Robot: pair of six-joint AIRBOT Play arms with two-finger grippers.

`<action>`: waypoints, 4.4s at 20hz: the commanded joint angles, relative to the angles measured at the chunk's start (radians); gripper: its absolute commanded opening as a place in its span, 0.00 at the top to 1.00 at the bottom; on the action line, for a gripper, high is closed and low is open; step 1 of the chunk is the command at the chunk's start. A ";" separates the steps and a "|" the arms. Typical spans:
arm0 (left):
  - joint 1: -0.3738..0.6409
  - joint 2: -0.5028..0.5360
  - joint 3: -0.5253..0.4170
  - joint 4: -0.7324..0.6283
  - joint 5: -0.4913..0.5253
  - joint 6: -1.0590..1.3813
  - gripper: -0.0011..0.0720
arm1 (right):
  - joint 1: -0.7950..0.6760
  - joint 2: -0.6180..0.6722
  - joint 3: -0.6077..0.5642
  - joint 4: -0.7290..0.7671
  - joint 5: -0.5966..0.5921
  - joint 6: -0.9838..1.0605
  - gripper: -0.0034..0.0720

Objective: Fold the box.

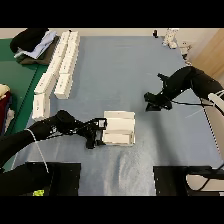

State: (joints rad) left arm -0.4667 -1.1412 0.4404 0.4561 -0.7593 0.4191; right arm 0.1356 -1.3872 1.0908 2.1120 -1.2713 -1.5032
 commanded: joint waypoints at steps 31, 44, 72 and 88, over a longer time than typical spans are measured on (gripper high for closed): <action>0.000 0.000 0.000 0.000 0.000 0.000 0.42 | 0.652 0.435 -0.496 0.124 0.651 -1.012 0.94; 0.000 0.000 0.000 0.000 0.000 0.000 0.42 | 0.670 0.388 -0.497 0.055 0.629 -1.301 0.16; 0.000 0.000 0.000 0.000 0.000 0.000 0.42 | 0.668 0.457 -0.496 -0.039 0.771 -1.317 0.18; 0.000 0.000 0.000 0.000 0.000 0.000 0.42 | 0.670 0.443 -0.531 0.030 0.702 -1.317 0.49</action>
State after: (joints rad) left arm -0.4664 -1.1412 0.4404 0.4557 -0.7593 0.4191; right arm 0.8055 -0.9382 0.5602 2.1235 -0.5613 -2.8204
